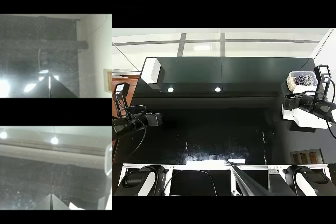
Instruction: Fold the box and place the chain.
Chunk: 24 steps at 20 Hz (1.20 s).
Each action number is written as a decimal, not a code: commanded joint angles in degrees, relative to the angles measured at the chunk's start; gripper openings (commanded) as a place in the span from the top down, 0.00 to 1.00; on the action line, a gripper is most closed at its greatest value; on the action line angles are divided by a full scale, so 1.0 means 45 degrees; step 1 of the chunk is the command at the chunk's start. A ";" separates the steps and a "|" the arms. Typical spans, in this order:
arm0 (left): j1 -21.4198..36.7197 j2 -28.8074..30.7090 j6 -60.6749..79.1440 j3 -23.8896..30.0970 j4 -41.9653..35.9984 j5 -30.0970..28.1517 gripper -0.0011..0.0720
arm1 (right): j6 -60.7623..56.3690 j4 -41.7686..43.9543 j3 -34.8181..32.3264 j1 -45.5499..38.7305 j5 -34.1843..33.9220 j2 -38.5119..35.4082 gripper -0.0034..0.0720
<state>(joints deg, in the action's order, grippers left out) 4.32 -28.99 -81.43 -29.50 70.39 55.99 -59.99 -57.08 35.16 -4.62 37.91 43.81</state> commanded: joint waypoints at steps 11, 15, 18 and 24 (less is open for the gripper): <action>-0.0010 0.0010 0.0000 0.0005 0.0005 -0.0005 0.95 | -0.0005 0.0000 -0.0005 0.0000 0.0005 -0.0010 0.94; -0.0010 0.0010 0.0000 0.0005 0.0005 -0.0005 0.95 | -0.0005 0.0000 -0.0005 0.0000 0.0005 -0.0010 0.94; -0.0010 -0.0039 0.0000 0.0015 0.0005 -0.1112 0.95 | -0.0005 0.0005 -0.0005 0.0000 0.0005 -0.0010 0.94; -0.0015 -0.0287 -0.0005 0.0015 -0.0204 -0.4614 0.95 | 0.0117 -0.0117 -0.0019 0.0034 -0.2841 0.0029 0.94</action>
<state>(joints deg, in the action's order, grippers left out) 4.29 -30.02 -81.43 -29.45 69.91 42.44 -59.99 -56.93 35.11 -4.54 33.54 43.81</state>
